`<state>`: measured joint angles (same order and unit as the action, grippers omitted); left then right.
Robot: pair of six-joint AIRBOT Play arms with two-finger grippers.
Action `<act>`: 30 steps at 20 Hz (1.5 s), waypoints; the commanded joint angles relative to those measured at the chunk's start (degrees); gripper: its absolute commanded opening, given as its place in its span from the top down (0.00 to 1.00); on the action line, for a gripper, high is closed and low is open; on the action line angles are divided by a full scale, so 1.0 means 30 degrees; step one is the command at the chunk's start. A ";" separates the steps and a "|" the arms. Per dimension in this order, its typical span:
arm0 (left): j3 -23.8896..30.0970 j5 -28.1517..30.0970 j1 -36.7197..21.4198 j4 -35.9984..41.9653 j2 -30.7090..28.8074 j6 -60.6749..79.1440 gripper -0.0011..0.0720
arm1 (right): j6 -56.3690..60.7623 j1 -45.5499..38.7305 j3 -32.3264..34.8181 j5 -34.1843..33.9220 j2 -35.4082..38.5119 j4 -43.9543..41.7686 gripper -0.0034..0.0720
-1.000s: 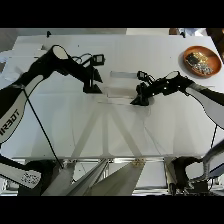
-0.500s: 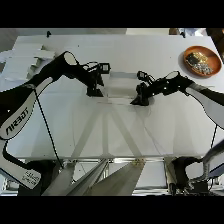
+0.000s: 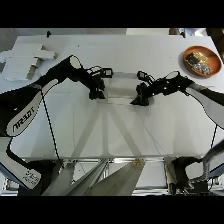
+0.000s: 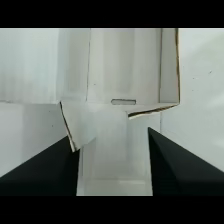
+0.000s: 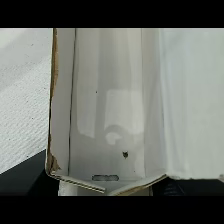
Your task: Fold the box and place the chain.
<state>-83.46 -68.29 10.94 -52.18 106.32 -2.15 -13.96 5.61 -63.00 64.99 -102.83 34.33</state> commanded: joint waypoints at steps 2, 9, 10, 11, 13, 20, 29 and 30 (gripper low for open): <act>0.0007 -0.0670 0.0087 0.0787 0.0051 0.1435 0.42 | 0.0000 0.0015 -0.0015 0.0000 -0.0007 -0.0015 0.35; 0.0007 0.0175 0.0240 0.0962 0.0109 0.1989 0.45 | 0.0000 0.0015 -0.0015 0.0000 -0.0007 -0.0015 0.35; 0.0007 0.0372 0.0240 0.0969 0.0109 0.1989 0.47 | 0.0000 0.0015 -0.0015 0.0000 -0.0007 -0.0007 0.35; 0.0007 0.0401 0.0262 0.0969 0.0109 0.1989 0.52 | 0.0000 0.0015 -0.0015 0.0000 -0.0007 -0.0007 0.35; 0.0007 0.0401 0.0306 0.1173 0.0117 0.1989 0.53 | 0.0000 0.0015 -0.0015 0.0000 -0.0007 -0.0007 0.35; 0.0007 0.0678 0.0517 0.2747 0.0131 0.2069 0.55 | 0.0007 0.0015 -0.0015 0.0000 -0.0007 -0.0015 0.35; 0.0015 0.0109 0.0532 0.3672 0.0270 0.1902 0.34 | 0.0000 0.0015 -0.0015 0.0000 -0.0007 -0.0007 0.35; 0.0015 0.0117 0.0539 0.3665 0.0270 0.1836 0.33 | 0.0000 0.0015 -0.0015 0.0000 -0.0007 -0.0007 0.35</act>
